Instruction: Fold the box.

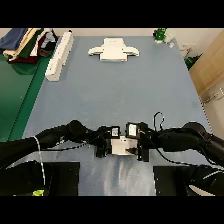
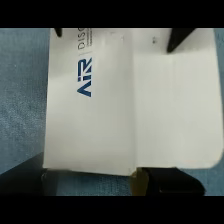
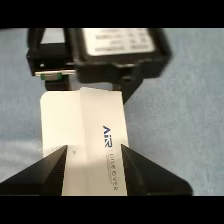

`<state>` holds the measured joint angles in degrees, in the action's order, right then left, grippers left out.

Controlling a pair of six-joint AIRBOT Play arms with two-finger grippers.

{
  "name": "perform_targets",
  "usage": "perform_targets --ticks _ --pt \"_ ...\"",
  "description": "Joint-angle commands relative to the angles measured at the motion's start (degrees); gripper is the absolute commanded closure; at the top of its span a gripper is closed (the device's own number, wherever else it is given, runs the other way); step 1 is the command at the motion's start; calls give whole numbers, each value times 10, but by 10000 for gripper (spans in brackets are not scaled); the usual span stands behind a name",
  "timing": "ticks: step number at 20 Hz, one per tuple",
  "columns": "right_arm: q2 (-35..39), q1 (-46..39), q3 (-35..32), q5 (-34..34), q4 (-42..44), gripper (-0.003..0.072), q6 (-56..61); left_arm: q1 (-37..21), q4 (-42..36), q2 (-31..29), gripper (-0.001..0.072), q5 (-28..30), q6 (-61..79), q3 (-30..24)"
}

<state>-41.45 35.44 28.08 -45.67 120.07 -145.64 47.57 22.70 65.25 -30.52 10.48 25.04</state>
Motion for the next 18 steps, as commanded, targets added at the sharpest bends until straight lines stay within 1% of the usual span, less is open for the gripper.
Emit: perform_targets --ticks 1,7,18 --pt "-16 37 -2 -5 -30 162 -34 0 0 0 190 0 0 0" --pt "-48 68 -3 54 -109 162 -34 0 0 0 190 0 0 0" --pt "-36 68 -1 56 -124 164 -34 0 0 0 190 0 0 0"
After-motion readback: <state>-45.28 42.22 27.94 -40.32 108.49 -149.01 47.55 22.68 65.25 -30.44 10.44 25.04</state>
